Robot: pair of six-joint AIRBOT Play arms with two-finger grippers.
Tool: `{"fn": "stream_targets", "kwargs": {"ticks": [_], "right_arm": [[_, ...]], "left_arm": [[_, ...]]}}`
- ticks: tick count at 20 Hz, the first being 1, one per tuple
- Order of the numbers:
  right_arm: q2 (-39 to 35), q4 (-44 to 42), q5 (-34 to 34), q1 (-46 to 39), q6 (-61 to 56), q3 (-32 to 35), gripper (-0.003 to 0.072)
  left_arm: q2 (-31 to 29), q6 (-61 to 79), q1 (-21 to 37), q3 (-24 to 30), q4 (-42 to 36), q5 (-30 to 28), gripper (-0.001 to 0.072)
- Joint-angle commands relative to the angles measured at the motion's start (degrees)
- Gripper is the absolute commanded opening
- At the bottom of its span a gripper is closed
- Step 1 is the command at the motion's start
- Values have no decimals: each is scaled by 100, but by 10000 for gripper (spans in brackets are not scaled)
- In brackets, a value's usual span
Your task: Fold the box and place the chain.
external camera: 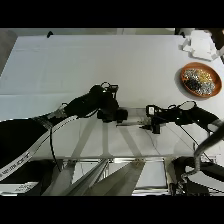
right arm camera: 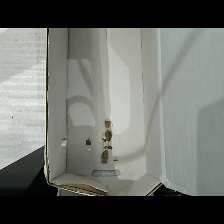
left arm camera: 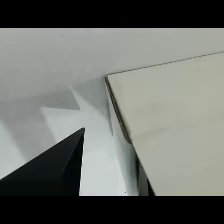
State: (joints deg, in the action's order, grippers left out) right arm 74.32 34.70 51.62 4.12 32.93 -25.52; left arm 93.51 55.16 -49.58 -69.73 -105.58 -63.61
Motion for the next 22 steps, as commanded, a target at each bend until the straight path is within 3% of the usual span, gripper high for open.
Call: {"fn": "stream_targets", "kwargs": {"ticks": [1,2,3,5,8,11,12,13,14,16,20,22], "right_arm": [[-4,0,0,4,-2,-2,420],[-4,0,2,4,-2,-2,420],[-4,0,2,4,-2,-2,420],[-4,-2,2,4,-2,-2,420],[-4,0,0,4,-2,-2,420],[-4,0,2,4,-2,-2,420],[-4,0,2,4,-2,-2,420],[-4,-2,2,4,-2,-2,420],[-4,0,2,4,-2,-2,420],[-7,-2,0,4,-2,-2,420],[-4,-2,2,4,-2,-2,420],[-4,-2,2,4,-2,-2,420]], "left_arm": [[184,-162,-15,-122,44,-219,340],[214,-162,-15,-122,37,-208,336],[229,-114,-15,-122,22,-192,271],[249,173,-15,-122,-98,-101,76],[251,199,-17,-122,-234,164,1],[304,96,-24,-122,-308,214,1],[323,96,-52,-120,-297,214,42],[350,94,-90,-122,-299,221,154],[376,94,-120,-122,-302,232,211],[417,92,-168,-122,-297,254,205],[459,-13,-212,-122,-286,256,19],[457,-17,-212,-122,-295,240,0]]}}
